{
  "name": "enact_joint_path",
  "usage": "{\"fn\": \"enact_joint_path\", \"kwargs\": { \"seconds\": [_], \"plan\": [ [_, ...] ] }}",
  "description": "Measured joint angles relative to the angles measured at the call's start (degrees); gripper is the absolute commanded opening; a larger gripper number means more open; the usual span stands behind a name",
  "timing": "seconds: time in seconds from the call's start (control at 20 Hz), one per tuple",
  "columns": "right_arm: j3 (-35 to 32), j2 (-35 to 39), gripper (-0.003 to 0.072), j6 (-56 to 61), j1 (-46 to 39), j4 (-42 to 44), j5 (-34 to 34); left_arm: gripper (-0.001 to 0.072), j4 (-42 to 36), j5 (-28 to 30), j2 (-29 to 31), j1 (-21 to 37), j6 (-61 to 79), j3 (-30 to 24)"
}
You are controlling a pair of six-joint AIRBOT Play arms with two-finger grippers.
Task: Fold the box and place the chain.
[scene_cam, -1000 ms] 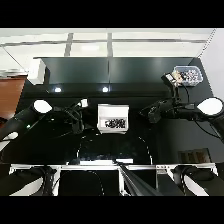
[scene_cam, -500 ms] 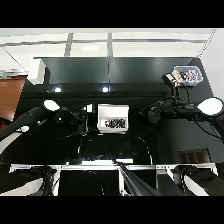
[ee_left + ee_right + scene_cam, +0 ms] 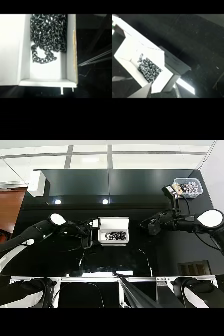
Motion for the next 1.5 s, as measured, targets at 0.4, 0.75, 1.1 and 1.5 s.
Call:
{"fn": "enact_joint_path", "kwargs": {
  "seconds": [0.4, 0.75, 1.1, 1.5],
  "plan": [
    [5.6, -5.9, 0.0699, 13.7, 4.0, 3.1, -10.6, 0.0483, 0.0, 0.3, 0.0, -0.5, -0.3, 0.0],
    [14.0, -19.8, 0.0698, 1.4, 9.2, 1.4, -9.3, 0.0483, 0.0, 0.3, 0.0, -0.6, -0.4, 0.0],
    [16.3, -18.9, 0.0698, -21.4, 12.1, -4.3, 6.3, 0.0483, 0.0, 0.2, 0.0, -0.6, -0.4, 0.0],
    [14.2, -19.1, 0.0698, -29.2, 18.2, -7.4, 3.0, 0.0484, 0.0, 0.0, 0.0, -0.6, -0.5, 0.0]
  ]
}}
